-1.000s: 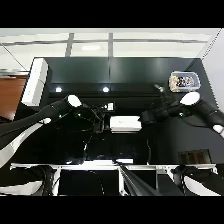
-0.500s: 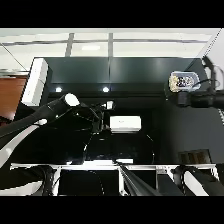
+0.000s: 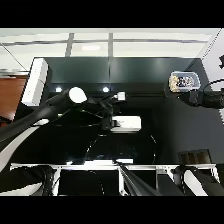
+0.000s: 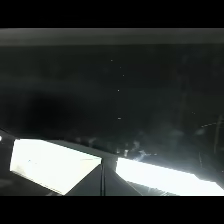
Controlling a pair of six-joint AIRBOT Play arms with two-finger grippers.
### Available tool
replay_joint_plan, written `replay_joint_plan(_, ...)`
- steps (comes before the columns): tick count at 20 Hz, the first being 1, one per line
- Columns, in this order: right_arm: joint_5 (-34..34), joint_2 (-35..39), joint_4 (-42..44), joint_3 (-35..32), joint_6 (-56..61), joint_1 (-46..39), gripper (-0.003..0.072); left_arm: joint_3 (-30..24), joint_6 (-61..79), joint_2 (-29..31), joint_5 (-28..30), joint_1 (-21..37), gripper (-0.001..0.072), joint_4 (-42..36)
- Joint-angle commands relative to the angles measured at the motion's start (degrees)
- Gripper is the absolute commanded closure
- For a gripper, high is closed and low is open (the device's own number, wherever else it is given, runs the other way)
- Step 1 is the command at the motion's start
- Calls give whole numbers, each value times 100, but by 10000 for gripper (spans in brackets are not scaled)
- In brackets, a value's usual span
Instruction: Fold the box and place the chain.
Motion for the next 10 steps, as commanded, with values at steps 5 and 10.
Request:
replay_joint_plan(5,-13,7,-22,-2,-17,-20,670,874,-931,-1025,-17,-361,-5,17)
replay_joint_plan(10,-22,7,-24,-2,-20,-20,670,874,-929,-1047,-114,-452,-5,44)
